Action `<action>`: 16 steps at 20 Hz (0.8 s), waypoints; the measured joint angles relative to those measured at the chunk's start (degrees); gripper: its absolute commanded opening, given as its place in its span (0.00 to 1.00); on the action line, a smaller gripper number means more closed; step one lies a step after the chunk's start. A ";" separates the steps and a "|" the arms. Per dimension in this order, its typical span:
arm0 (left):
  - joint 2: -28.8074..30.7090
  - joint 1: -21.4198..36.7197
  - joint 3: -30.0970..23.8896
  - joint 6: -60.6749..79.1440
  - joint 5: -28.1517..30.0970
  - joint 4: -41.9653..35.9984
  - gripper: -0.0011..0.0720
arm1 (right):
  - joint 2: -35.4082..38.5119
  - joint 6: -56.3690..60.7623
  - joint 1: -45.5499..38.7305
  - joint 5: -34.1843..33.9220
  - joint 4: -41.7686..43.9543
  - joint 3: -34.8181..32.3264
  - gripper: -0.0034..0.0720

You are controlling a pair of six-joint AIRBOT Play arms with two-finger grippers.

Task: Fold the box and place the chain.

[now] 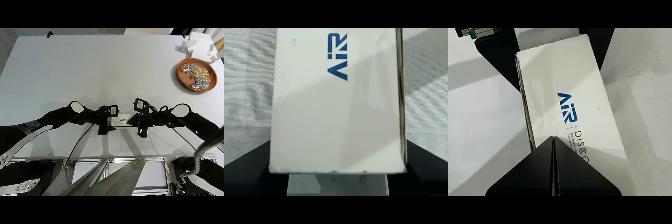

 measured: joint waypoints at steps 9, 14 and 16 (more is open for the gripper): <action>0.00 0.00 0.00 -0.11 -0.04 -0.17 0.42 | 8.98 15.06 -0.04 -1.03 -7.50 5.25 0.05; 0.00 0.00 0.00 -0.07 -0.02 -0.11 0.42 | 15.72 57.02 -0.04 4.31 -37.86 6.47 0.06; 0.00 0.00 0.00 -0.04 -0.04 -0.09 0.42 | 16.81 72.57 -0.04 10.32 -50.80 6.58 0.07</action>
